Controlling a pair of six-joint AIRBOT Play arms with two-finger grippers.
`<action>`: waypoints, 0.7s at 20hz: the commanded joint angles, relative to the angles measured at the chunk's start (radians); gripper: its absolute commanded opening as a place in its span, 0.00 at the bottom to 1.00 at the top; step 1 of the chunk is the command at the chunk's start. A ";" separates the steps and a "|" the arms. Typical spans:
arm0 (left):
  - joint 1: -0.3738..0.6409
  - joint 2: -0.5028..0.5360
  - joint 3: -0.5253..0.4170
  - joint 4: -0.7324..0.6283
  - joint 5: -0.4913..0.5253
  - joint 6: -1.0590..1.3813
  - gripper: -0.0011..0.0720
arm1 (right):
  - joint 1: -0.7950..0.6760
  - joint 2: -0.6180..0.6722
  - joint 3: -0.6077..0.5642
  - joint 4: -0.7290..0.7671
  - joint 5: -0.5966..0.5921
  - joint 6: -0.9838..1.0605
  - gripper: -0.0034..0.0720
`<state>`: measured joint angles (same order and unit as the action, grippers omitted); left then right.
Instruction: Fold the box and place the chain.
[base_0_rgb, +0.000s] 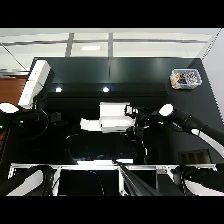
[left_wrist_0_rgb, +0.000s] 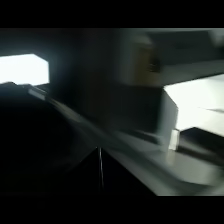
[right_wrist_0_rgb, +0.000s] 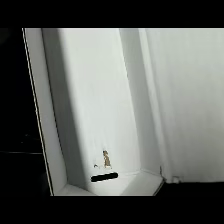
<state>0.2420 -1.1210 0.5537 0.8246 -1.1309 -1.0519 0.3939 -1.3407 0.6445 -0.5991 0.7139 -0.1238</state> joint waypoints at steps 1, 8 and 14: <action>0.032 -0.122 -0.040 -0.228 -0.129 -0.011 0.06 | 0.001 0.000 0.000 0.000 0.000 0.000 0.60; -0.255 -0.269 -0.011 -0.291 0.034 0.016 0.06 | 0.001 0.000 0.000 0.000 0.008 0.000 0.60; -0.261 -0.299 -0.001 -0.373 0.014 0.158 0.06 | 0.001 0.000 0.000 0.000 0.008 0.000 0.60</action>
<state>-0.0059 -1.4071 0.5491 0.4923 -1.1179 -0.9627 0.3939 -1.3407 0.6445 -0.5991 0.7197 -0.1242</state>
